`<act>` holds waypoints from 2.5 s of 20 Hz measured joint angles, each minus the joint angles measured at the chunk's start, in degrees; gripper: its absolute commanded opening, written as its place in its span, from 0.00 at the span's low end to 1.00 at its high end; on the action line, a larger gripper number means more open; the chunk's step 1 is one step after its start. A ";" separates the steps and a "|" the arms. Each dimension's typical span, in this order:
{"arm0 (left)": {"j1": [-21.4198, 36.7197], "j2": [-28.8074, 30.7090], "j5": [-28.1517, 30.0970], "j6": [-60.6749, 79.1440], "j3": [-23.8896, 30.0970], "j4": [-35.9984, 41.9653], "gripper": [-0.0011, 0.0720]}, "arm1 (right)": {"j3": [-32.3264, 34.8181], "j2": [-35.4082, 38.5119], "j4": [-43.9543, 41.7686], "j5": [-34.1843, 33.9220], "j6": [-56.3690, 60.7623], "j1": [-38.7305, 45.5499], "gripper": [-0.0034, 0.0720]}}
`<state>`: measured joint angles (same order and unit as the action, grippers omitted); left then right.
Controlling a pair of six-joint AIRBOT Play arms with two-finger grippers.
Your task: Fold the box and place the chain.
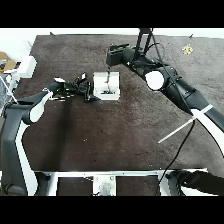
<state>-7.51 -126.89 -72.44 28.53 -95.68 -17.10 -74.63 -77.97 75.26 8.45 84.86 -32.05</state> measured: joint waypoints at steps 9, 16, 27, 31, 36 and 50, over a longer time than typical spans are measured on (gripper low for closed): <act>0.00 0.00 0.00 -0.02 0.00 0.00 0.56 | 2.38 -6.08 2.23 5.49 -0.17 0.48 0.33; 0.00 0.00 0.00 0.00 0.00 0.00 0.56 | -8.33 -8.98 0.00 17.55 -14.56 9.60 0.32; 0.00 0.00 0.00 -0.02 0.00 0.02 0.56 | -26.49 -29.40 -41.33 45.24 -58.01 23.91 0.32; 0.00 0.00 0.00 -0.02 0.00 0.00 0.56 | -27.47 -33.11 -47.74 50.82 -67.60 24.76 0.32; 0.00 0.00 0.00 0.00 0.00 0.00 0.56 | -27.58 -34.12 -50.88 55.45 -73.96 25.00 0.31; 0.00 0.00 0.00 0.00 0.00 0.00 0.56 | -12.33 -28.63 -55.30 55.12 -96.15 20.85 0.49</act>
<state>-7.51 -126.89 -72.44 28.53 -95.68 -17.10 -86.96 -106.61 19.97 63.57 -11.29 -11.20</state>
